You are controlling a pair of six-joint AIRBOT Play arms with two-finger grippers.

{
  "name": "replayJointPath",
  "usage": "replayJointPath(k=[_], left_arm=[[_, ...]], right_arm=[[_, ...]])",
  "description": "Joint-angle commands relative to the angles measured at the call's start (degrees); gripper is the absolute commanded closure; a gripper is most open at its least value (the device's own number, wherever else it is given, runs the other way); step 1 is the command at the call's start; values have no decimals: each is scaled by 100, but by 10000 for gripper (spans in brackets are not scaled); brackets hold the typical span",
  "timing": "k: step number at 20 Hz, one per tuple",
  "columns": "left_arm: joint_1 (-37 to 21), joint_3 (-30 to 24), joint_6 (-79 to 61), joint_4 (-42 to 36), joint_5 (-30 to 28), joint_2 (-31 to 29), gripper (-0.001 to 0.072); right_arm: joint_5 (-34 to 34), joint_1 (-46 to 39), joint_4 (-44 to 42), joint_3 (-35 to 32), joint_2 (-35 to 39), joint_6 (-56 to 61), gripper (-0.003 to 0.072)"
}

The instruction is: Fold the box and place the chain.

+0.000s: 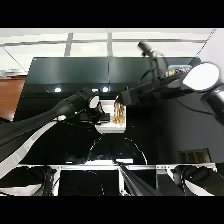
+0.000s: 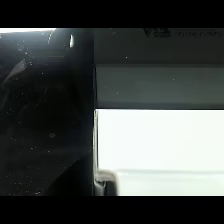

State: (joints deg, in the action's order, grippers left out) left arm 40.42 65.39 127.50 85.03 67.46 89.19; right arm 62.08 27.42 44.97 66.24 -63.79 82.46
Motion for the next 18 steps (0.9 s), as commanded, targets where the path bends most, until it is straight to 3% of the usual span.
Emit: replayJointPath(k=[1,3,6,7,8,12,18], left_arm=[[-4,4,0,0,-66,-4,681],[-4,4,-2,0,-59,-4,681],[-4,4,-2,0,-57,-4,681],[-4,4,-2,0,-57,-4,680],[-4,4,-2,-2,-57,-4,681],[-4,4,0,-7,-52,-4,680],[-4,4,7,-15,-105,-4,681]], right_arm=[[-315,247,542,-472,-341,299,670],[-483,297,992,-745,-625,586,670],[-601,313,960,-1012,-949,581,667],[-603,313,970,-1012,-979,581,570],[-581,286,975,-1008,-970,579,397],[-4,-262,1451,-1005,-542,581,401],[977,-1552,2848,-1008,859,584,402]])
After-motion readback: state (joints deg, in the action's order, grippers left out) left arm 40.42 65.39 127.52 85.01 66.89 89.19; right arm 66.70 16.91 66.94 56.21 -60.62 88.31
